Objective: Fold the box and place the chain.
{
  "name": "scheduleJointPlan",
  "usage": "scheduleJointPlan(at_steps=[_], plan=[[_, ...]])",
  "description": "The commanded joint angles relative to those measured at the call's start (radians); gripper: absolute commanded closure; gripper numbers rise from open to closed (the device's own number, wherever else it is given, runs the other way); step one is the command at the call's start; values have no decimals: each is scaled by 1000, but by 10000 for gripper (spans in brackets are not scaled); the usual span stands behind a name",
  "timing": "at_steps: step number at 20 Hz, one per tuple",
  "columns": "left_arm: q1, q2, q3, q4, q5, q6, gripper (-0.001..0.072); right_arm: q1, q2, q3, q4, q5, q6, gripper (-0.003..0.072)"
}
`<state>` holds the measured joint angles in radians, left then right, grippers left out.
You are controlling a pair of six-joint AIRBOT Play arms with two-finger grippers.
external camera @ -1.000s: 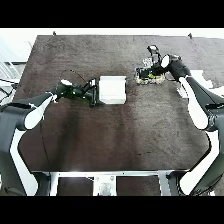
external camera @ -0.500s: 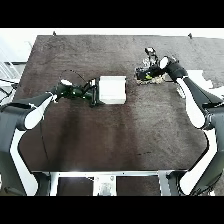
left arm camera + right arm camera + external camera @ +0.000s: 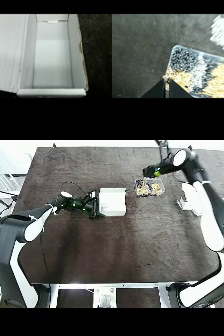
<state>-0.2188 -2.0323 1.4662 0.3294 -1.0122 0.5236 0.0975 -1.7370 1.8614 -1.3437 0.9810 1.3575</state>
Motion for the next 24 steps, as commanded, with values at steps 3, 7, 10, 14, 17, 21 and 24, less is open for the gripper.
scheduleJointPlan(at_steps=[3, 7, 10, 14, 17, 21, 24], plan=[[0, 0, 0, 0, 1, 0, 86, 9, 246, 2, -19, 42, -9, 676], [0, 0, 0, 0, 1, 0, 86, 64, 374, 2, -19, 95, -32, 676], [0, 0, 0, 0, 1, 0, 86, 115, 397, 0, -21, 202, -35, 676], [0, 0, 0, 0, 0, 0, 86, 198, 397, -21, -21, 251, -35, 676], [0, 0, 0, 0, 0, 0, 86, 281, 397, -41, -20, 251, -34, 676], [0, 0, 0, 0, 0, 0, 85, 389, 397, -106, -18, 216, -34, 676], [0, 0, 0, 0, 0, 0, 85, 433, 396, -178, -17, 100, -31, 676]])
